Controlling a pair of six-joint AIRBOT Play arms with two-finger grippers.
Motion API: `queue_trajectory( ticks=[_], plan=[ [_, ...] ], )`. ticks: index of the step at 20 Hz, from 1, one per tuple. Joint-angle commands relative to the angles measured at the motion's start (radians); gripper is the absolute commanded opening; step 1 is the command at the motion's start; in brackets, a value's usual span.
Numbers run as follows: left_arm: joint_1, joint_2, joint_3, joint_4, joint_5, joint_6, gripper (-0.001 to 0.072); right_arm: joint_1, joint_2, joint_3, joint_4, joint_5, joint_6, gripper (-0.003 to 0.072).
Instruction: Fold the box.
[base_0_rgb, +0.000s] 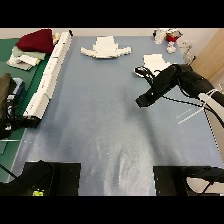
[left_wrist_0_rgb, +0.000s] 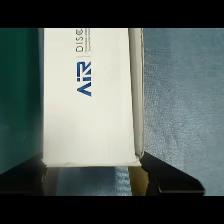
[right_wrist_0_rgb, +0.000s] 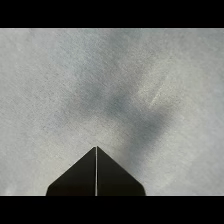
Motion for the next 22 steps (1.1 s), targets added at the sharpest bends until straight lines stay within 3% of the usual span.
queue_trajectory(
  ticks=[1, 5, 22],
  plan=[
    [-0.047, -0.029, 0.003, -0.002, 0.042, 0.033, 0.0513, -0.001, 0.000, 0.001, 0.000, 0.000, 0.000, 0.0006],
    [-0.078, -0.029, 0.003, -0.002, 0.103, 0.028, 0.0513, -0.001, 0.000, 0.001, 0.000, 0.000, 0.000, 0.0006],
    [-0.078, -0.029, 0.003, -0.011, 0.093, 0.028, 0.0513, -0.001, 0.000, 0.001, 0.000, 0.000, 0.000, 0.0006]
  ],
)
